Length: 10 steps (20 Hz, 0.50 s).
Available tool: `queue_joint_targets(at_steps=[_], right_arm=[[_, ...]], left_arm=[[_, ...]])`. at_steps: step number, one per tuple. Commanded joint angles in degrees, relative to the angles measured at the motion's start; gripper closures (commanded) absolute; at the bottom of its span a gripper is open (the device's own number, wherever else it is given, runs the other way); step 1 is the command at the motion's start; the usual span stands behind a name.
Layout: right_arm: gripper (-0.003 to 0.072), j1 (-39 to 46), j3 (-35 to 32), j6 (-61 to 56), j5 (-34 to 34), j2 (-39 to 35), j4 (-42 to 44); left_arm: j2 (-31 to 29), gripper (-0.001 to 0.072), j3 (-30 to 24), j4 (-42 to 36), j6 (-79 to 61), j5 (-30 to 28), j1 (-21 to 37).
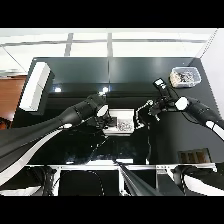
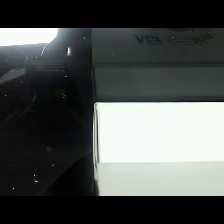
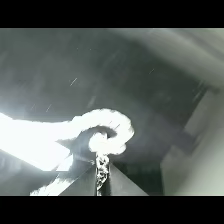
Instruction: Fold the box and place the chain.
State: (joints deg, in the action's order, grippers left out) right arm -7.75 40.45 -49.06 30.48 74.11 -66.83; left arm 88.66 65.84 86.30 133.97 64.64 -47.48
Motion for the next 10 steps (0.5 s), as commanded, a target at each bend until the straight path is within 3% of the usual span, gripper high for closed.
queue_joint_targets(at_steps=[1, 6, 10], right_arm=[[0.0669, -0.11, 3.80, -1.16, 9.05, -5.18, 0.09], [0.0669, -0.11, 9.73, -7.80, 28.50, -22.51, 1.55], [0.0669, -0.13, 17.42, -9.27, 37.11, -33.00, 12.50]], left_arm=[[0.02, 0.0683, 0.02, 0.00, 0.00, -0.07, 0.02], [0.02, 0.0683, 0.02, 0.02, 0.00, -0.09, 0.04], [0.02, 0.0683, 0.02, 0.02, 0.00, -0.09, 0.04]])
